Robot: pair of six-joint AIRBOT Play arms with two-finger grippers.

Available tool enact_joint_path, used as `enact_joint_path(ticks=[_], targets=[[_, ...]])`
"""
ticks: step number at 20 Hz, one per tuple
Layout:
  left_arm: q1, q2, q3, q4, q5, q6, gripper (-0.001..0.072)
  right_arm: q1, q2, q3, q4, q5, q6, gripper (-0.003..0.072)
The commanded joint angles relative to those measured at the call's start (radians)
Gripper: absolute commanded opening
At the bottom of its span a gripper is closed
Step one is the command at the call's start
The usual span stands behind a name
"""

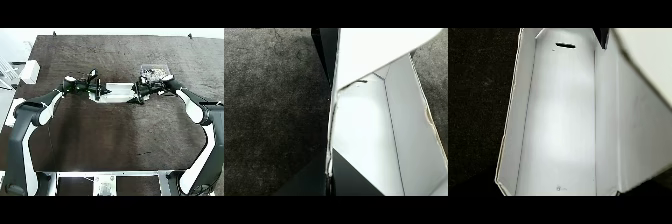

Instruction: Fold the box and place the chain.

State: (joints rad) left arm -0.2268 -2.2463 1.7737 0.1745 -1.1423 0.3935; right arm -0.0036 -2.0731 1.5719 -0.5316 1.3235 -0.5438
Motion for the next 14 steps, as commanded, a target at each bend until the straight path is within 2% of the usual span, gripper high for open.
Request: enact_joint_path(ticks=[1, 14], targets=[[0.000, 0.000, 0.000, 0.000, 0.000, 0.000, 0.0022, 0.003, -0.005, 0.002, 0.007, 0.001, -0.003, 0.0634], [0.000, 0.000, 0.000, 0.000, 0.000, 0.000, 0.0022, 0.006, -0.016, 0.003, 0.015, 0.006, 0.013, 0.0634]])
